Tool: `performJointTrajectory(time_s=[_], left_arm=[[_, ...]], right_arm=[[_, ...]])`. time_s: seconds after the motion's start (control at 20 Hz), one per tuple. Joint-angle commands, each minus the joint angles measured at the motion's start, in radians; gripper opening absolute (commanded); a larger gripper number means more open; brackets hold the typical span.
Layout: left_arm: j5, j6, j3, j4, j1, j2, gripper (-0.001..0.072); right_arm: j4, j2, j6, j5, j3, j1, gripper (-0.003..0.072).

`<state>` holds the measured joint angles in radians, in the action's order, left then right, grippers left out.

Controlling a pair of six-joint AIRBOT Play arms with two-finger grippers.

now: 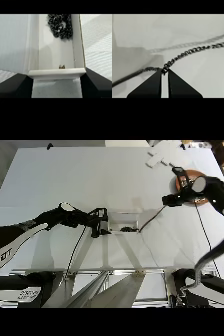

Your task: Fold the box and place the chain.

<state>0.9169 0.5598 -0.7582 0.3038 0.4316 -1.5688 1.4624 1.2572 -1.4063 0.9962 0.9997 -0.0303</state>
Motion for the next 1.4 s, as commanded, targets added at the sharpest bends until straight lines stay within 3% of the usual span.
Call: performJointTrajectory(time_s=[0.0, 0.25, 0.45, 0.65, 0.85, 1.35], left_arm=[[0.000, 0.000, 0.000, 0.000, 0.000, 0.000, 0.0069], [0.000, 0.000, 0.000, 0.000, 0.000, 0.000, 0.0069], [0.000, 0.000, 0.000, 0.000, 0.000, 0.000, 0.0069], [0.000, 0.000, 0.000, 0.000, 0.000, 0.000, 0.0069], [0.000, 0.000, 0.000, 0.000, 0.000, 0.000, 0.0069], [0.000, 0.000, 0.000, 0.000, 0.000, 0.000, 0.0069]], right_arm=[[-0.006, -0.195, 0.003, 0.057, 0.000, 0.000, 0.0017], [-0.196, -0.438, 0.084, 0.124, 0.000, 0.000, 0.0017], [-0.330, -0.534, 0.132, 0.173, 0.000, -0.024, 0.0017], [-0.373, -0.568, 0.132, 0.171, 0.000, -0.150, 0.0017], [-0.410, -0.569, 0.132, 0.082, 0.000, -0.264, 0.0017], [-0.508, -0.555, 0.133, -0.064, 0.000, -0.409, 0.0016]])
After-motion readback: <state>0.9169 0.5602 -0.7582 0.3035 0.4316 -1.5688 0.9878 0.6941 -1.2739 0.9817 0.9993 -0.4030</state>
